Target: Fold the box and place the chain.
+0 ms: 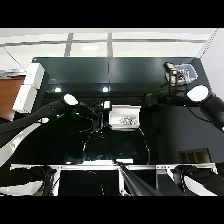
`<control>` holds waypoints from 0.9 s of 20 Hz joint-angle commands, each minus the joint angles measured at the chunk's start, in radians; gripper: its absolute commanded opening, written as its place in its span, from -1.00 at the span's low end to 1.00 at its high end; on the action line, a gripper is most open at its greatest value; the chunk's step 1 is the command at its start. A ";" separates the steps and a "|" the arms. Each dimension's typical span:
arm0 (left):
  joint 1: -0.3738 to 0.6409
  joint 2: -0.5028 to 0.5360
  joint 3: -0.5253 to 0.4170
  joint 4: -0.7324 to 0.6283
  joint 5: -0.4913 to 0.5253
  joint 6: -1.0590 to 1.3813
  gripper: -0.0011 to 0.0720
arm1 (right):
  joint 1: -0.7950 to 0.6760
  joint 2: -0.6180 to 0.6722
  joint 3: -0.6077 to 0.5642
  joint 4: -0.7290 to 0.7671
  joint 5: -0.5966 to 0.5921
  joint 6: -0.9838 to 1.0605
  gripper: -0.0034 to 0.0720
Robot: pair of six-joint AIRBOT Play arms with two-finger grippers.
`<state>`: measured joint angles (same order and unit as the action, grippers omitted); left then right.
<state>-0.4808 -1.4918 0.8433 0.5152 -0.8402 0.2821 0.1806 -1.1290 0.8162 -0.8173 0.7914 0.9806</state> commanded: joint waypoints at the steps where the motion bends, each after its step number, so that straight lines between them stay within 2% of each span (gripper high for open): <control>1: 0.000 -0.001 0.001 -0.001 -0.001 0.000 0.41 | 0.015 -0.032 0.023 0.050 0.129 -0.502 0.75; 4: 0.000 -0.001 0.001 -0.001 -0.001 0.000 0.41 | 0.032 -0.033 0.027 0.050 0.240 -0.711 0.75; 9: 0.000 -0.001 0.001 -0.001 -0.001 0.000 0.41 | 0.119 -0.033 -0.022 0.064 0.219 -0.879 0.75; 18: 0.000 -0.001 0.001 0.000 -0.001 0.000 0.41 | 0.153 -0.033 -0.026 0.053 0.215 -0.900 0.75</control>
<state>-0.4808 -1.4918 0.8433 0.5140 -0.8413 0.2817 0.3283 -1.1614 0.7914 -0.7620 1.0046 0.0959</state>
